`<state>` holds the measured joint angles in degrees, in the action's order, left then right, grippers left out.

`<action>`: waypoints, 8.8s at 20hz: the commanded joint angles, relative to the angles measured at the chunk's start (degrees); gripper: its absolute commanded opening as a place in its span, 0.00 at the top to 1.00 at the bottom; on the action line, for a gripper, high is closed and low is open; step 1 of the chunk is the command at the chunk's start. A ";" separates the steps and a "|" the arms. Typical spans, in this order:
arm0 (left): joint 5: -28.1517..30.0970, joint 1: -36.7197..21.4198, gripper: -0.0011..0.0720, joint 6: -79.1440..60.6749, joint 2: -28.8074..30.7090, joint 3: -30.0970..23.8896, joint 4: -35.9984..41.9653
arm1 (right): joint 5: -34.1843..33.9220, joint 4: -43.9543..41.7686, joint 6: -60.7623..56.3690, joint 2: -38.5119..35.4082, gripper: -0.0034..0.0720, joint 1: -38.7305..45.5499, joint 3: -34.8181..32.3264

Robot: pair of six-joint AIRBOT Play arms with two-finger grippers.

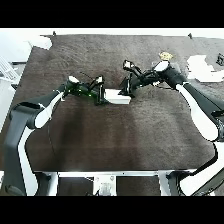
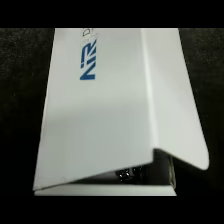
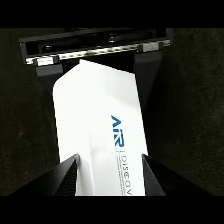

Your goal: Fold the box and place the chain.

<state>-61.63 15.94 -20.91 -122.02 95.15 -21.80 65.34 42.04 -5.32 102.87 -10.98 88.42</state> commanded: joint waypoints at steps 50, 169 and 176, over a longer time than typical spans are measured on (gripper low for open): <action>-0.13 0.04 0.51 -0.09 0.02 0.02 -0.04 | 1.22 -17.55 2.67 -0.28 0.73 3.74 -6.40; 15.15 -31.23 0.97 19.12 82.29 -60.78 14.08 | -44.39 -19.52 -21.27 -84.24 0.95 2.03 -69.77; 19.93 -31.26 0.96 15.45 88.94 -78.95 16.11 | -43.01 -19.56 -21.27 -97.61 0.94 2.05 -84.17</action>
<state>-43.20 -15.51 -3.49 -35.05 22.00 -6.98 21.71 22.48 -26.46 9.43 -8.91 9.04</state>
